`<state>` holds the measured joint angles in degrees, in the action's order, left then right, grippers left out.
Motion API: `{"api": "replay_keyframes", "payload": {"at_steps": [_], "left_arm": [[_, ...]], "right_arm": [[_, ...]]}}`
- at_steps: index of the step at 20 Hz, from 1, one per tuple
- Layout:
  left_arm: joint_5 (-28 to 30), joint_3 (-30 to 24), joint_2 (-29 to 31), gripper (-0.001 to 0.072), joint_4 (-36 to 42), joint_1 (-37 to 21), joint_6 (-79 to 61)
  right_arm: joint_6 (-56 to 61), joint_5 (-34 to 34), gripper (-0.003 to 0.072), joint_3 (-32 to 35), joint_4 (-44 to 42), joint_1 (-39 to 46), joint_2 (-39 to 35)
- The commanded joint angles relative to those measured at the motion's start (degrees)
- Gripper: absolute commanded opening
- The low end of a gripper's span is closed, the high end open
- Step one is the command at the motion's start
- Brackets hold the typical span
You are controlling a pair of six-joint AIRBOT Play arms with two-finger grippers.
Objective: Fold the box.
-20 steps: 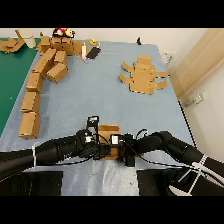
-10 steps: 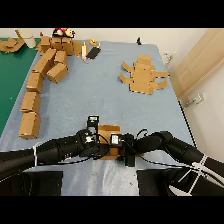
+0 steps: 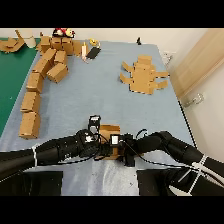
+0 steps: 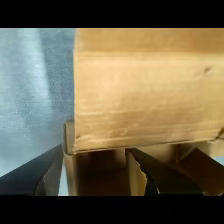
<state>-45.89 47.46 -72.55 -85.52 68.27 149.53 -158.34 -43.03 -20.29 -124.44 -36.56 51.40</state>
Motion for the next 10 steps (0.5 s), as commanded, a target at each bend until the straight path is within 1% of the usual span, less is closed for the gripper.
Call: {"api": "replay_keyframes", "payload": {"at_steps": [1,4,8,10], "left_arm": [[-0.68,-0.02,1.27,0.0560,-0.35,-0.15,0.02],[-2.73,-0.02,4.26,0.0560,-2.45,-0.50,0.04],[-10.32,-0.04,8.37,0.0559,-3.72,-2.03,-0.04],[-10.58,-0.02,9.94,0.0558,-4.44,-2.32,-0.17]], "right_arm": [[0.15,-0.11,0.0451,0.00,0.22,0.02,-0.02],[0.15,-0.11,0.0451,0.00,0.20,0.02,-0.02],[0.15,-0.11,0.0451,0.00,0.22,0.02,-0.02],[0.15,-0.11,0.0451,0.00,0.20,0.02,-0.02]]}}
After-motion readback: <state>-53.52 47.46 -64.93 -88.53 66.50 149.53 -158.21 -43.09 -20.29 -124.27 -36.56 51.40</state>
